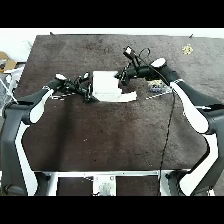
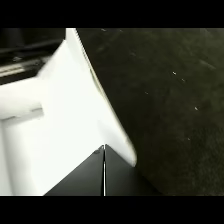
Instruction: Fold the box and place the chain.
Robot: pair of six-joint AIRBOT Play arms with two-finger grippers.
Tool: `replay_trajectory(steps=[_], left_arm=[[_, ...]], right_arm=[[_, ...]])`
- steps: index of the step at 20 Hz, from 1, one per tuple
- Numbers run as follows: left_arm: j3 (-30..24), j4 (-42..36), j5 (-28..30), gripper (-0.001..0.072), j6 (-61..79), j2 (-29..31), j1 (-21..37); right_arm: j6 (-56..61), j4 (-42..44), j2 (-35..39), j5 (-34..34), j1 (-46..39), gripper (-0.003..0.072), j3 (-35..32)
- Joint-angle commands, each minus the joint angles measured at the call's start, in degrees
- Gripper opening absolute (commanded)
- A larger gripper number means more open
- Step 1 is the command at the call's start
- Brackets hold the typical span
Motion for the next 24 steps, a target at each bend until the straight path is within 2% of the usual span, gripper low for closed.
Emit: replay_trajectory(steps=[1,5,8,15,18,19,22,23,24], left_arm=[[0.0,0.0,0.0,0.0344,0.0,0.0,0.0],[0.0,0.0,0.0,0.0343,0.0,0.0,0.0],[0.0,0.0,0.0,0.0343,0.0,0.0,0.0],[0.0,0.0,0.0,0.0343,0.0,0.0,0.0],[0.0,0.0,0.0,0.0344,0.0,0.0,0.0],[0.0,0.0,0.0,0.0344,0.0,0.0,0.0],[0.0,0.0,0.0,0.0344,0.0,0.0,0.0],[0.0,0.0,0.0,0.0344,0.0,0.0,0.0],[0.0,0.0,0.0,0.0343,0.0,0.0,0.0]], right_arm=[[-1.4,1.3,-3.9,-3.3,-0.3,0.0005,0.0],[-1.4,-1.6,-6.0,0.2,-0.4,0.0004,0.0],[-1.4,-8.0,-6.6,1.1,-0.4,0.0005,0.0],[-1.3,-4.4,-5.6,0.5,-0.9,0.0004,2.0],[-0.8,-5.0,-1.2,3.1,-0.9,0.0005,3.4],[1.3,-7.6,1.1,4.6,-0.9,0.0005,3.4],[12.6,-26.4,7.7,9.8,-0.3,0.0007,3.3],[14.1,-31.1,8.8,12.1,-0.2,0.0141,3.3],[14.1,-33.3,9.2,14.4,-0.2,0.0382,3.3]])
